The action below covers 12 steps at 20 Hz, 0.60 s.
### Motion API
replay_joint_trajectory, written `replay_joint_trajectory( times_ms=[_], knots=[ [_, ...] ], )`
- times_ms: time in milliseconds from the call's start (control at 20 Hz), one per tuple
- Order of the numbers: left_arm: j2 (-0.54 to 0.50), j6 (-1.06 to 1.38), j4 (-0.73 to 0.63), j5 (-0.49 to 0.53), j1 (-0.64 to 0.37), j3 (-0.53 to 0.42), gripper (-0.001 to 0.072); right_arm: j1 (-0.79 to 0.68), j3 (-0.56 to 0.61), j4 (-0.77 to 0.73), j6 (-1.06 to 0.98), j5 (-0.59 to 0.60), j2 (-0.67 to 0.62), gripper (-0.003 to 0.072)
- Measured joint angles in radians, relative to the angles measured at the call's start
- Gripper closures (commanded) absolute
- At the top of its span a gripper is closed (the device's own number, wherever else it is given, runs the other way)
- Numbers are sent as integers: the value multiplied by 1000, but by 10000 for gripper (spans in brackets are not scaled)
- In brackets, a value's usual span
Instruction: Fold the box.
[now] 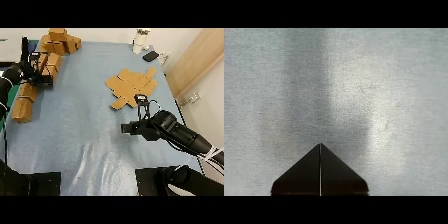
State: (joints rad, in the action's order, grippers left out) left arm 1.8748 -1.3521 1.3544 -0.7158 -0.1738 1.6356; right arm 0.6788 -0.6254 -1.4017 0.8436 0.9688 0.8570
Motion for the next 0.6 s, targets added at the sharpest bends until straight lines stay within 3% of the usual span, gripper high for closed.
replay_joint_trajectory(
  times_ms=[250,300,350,400,600],
  knots=[
    [0,-17,11,-233,-1,94,15,0,0,-5,3,0,0,681],
    [0,-22,11,-284,0,109,83,0,0,-8,7,0,0,681],
    [0,-26,12,-332,1,119,486,0,0,-12,12,1,0,681],
    [0,-29,14,-382,3,127,701,0,0,-18,19,1,0,681],
    [-9,-33,11,-579,19,144,707,0,0,-42,33,1,0,682]
  ],
)
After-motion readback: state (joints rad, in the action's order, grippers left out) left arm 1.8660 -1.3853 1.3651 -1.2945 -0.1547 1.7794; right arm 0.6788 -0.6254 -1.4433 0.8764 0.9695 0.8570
